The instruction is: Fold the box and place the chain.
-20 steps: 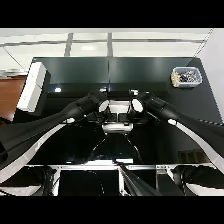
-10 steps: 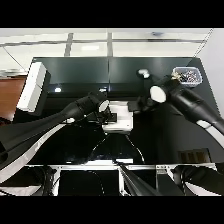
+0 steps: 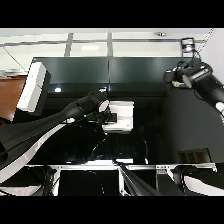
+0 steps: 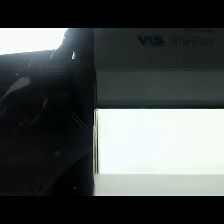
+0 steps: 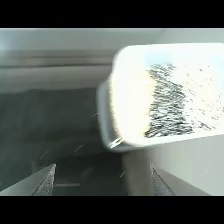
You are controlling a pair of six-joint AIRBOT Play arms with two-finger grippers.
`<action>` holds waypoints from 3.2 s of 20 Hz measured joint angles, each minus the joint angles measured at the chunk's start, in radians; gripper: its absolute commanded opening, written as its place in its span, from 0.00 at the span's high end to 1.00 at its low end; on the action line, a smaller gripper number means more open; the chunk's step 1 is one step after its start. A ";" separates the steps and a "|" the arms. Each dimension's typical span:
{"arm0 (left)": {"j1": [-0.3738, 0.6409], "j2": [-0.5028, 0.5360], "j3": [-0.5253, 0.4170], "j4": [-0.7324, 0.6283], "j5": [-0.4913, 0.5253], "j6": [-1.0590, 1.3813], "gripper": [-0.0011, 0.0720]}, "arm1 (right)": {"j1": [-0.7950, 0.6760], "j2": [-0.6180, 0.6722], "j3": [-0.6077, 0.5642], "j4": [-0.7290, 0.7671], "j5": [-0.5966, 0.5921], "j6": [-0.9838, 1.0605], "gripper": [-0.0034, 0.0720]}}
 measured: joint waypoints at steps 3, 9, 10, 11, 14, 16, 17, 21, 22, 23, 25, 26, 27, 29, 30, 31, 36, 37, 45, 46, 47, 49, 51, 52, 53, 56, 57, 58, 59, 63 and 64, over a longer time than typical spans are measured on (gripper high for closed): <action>0.000 0.000 0.000 0.000 -0.001 0.000 0.94 | -0.155 -0.145 0.149 0.120 0.026 0.022 0.00; 0.000 0.000 0.000 0.000 0.000 0.000 0.94 | -0.339 -0.449 0.581 0.314 0.291 0.034 0.07; 0.000 0.000 0.000 0.000 0.000 0.000 0.94 | -0.354 -0.488 0.631 0.330 0.319 0.039 0.07; 0.000 0.000 0.000 0.000 0.000 0.000 0.94 | -0.364 -0.517 0.669 0.338 0.339 0.045 0.07; 0.000 0.000 0.000 0.000 0.000 0.000 0.94 | -0.387 -0.592 0.743 0.358 0.371 0.073 0.07; 0.000 0.000 0.000 0.000 0.000 0.000 0.94 | -0.393 -0.628 0.768 0.371 0.373 0.084 0.07; 0.000 0.000 0.000 0.000 0.000 0.000 0.94 | -0.396 -0.641 0.776 0.380 0.367 0.088 0.07; 0.000 0.000 0.000 0.000 0.000 0.000 0.94 | -0.400 -0.684 0.790 0.402 0.333 0.094 0.16; 0.000 0.000 0.000 0.000 0.000 0.000 0.94 | -0.400 -0.690 0.792 0.404 0.325 0.094 0.19; 0.000 0.000 0.000 0.000 0.000 0.000 0.94 | -0.401 -0.695 0.793 0.406 0.319 0.094 0.22; 0.000 0.000 0.000 0.000 0.000 0.000 0.94 | -0.403 -0.702 0.795 0.408 0.307 0.095 0.55; 0.000 0.000 0.000 0.000 0.000 0.000 0.94 | -0.403 -0.705 0.794 0.409 0.309 0.095 0.76; 0.000 0.000 0.000 0.000 0.000 0.000 0.94 | -0.404 -0.705 0.795 0.415 0.309 0.094 0.91; 0.000 0.000 0.000 0.000 0.000 0.000 0.94 | -0.404 -0.698 0.795 0.427 0.322 0.066 0.95; 0.000 0.000 0.000 0.000 0.000 0.000 0.94 | -0.404 -0.688 0.795 0.430 0.328 0.046 0.95; 0.000 0.000 0.000 0.000 0.000 0.000 0.94 | -0.404 -0.674 0.795 0.432 0.329 0.026 0.95; 0.000 0.000 0.000 0.000 0.000 0.000 0.94 | -0.405 -0.534 0.795 0.447 0.351 -0.117 0.95; 0.000 0.000 0.000 0.000 0.000 0.000 0.94 | -0.405 -0.491 0.795 0.458 0.350 -0.151 0.95; 0.000 0.000 0.000 0.000 0.000 0.000 0.94 | -0.405 -0.141 0.797 0.719 0.363 -0.417 0.95; 0.000 0.000 0.000 0.000 0.000 0.000 0.94 | -0.404 -0.109 0.797 0.761 0.396 -0.449 0.95; 0.000 0.000 0.000 0.000 0.000 0.000 0.94 | -0.401 -0.076 0.797 0.805 0.432 -0.480 0.95; 0.000 0.000 0.000 0.000 0.000 0.000 0.94 | -0.389 -0.025 0.796 0.861 0.521 -0.533 0.95; 0.000 0.000 0.000 0.000 0.000 0.000 0.94 | -0.361 0.015 0.786 0.895 0.607 -0.581 0.95; 0.000 0.000 0.000 0.000 0.000 0.000 0.94 | -0.342 0.032 0.771 0.910 0.634 -0.596 0.95; 0.000 0.000 0.000 0.000 0.000 0.000 0.94 | -0.318 0.052 0.748 0.924 0.657 -0.611 0.95; 0.000 0.000 0.000 0.000 0.000 0.000 0.94 | -0.230 0.103 0.668 0.948 0.707 -0.641 0.95; 0.000 0.000 0.000 0.000 0.000 0.000 0.94 | -0.198 0.120 0.639 0.954 0.722 -0.650 0.95; 0.000 0.000 0.000 0.000 0.000 0.000 0.94 | -0.169 0.137 0.609 0.959 0.737 -0.661 0.95; 0.000 0.000 0.000 0.000 0.000 0.000 0.94 | -0.143 0.159 0.570 0.969 0.753 -0.673 0.95; 0.000 0.000 0.000 0.000 0.000 0.000 0.94 | -0.095 0.258 0.401 1.026 0.789 -0.715 0.95; 0.000 0.000 0.000 0.000 0.000 0.000 0.94 | -0.090 0.282 0.360 1.032 0.796 -0.720 0.95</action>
